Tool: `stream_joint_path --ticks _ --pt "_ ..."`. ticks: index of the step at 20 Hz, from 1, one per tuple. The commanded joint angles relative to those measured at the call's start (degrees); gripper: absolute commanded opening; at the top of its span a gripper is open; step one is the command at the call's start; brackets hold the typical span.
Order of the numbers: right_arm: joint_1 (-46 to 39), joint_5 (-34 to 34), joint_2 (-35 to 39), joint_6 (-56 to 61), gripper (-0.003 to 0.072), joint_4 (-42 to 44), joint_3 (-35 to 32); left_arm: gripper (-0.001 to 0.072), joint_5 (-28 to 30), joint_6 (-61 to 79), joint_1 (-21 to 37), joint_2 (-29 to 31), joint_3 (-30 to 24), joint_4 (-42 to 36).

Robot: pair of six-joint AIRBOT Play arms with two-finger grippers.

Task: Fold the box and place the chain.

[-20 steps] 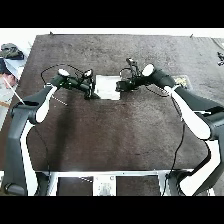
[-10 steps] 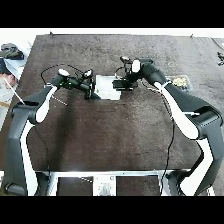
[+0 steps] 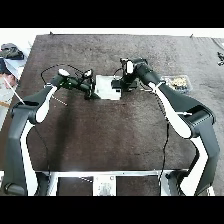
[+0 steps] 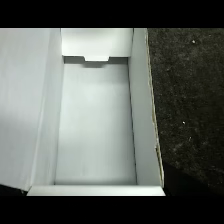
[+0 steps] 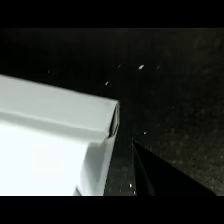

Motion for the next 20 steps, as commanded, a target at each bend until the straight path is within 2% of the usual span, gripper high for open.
stream_joint_path --ticks 1,16,20 --pt "0.1 -1.9 -0.6 2.7 0.0399 -2.1 0.3 0.0347 0.0 0.0 0.0 0.0 0.0 0.0" --pt "1.9 -2.5 -2.7 4.5 0.0381 -4.9 0.3 0.0347 0.0 0.0 0.0 0.0 0.0 0.0" --pt "1.9 -0.8 -3.3 4.5 0.0381 -4.9 2.7 0.0347 0.0 0.0 0.0 0.0 0.0 0.0"
